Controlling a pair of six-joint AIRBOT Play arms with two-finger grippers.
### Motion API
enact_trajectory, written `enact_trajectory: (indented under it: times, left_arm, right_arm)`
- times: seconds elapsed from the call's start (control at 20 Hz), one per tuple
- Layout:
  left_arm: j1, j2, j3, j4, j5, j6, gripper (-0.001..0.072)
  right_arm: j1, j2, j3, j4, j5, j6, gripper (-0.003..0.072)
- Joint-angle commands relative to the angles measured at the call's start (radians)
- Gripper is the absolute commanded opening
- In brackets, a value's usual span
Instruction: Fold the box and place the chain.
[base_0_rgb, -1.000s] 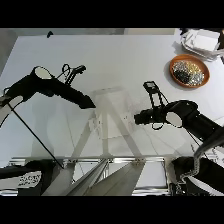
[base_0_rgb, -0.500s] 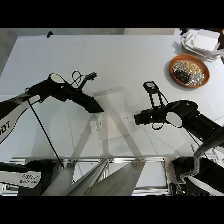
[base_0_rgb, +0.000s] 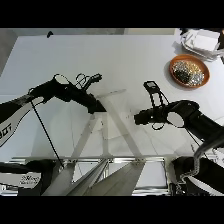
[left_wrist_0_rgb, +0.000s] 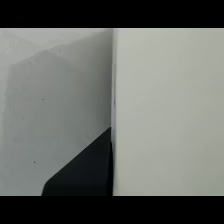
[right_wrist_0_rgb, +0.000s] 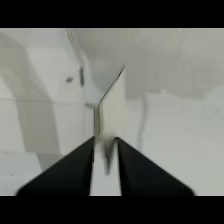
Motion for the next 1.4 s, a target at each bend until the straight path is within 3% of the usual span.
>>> enact_trajectory:
  times: [0.0,0.2,0.45,0.7,0.9,1.15,1.35]
  left_arm:
    - [-0.003,0.055,0.000,0.037,-0.051,0.039,-0.0002]
    - [-0.023,0.198,-0.001,0.071,-0.028,0.055,-0.0004]
    - [-0.169,0.365,-0.066,0.095,0.015,0.151,-0.0002]
    - [-0.239,0.282,-0.109,0.066,0.119,0.220,0.0002]
    - [-0.240,0.180,-0.109,0.124,0.282,0.253,0.0003]
    - [-0.240,0.125,-0.109,0.101,0.300,0.341,0.0002]
    - [-0.239,0.103,-0.109,-0.052,0.305,0.528,0.0002]
  right_arm:
    - [0.000,0.068,0.037,-0.012,0.089,-0.008,0.0296]
    - [0.000,0.233,0.068,-0.063,0.271,-0.061,0.0325]
    - [0.000,0.383,0.067,-0.117,0.466,-0.061,0.0325]
    - [0.000,0.402,0.067,-0.110,0.463,-0.060,0.0324]
    - [0.000,0.402,0.067,-0.093,0.412,-0.060,0.0324]
    - [0.000,0.402,0.067,-0.093,0.394,-0.060,0.0324]
    - [0.000,0.402,0.067,-0.093,0.393,-0.060,0.0324]
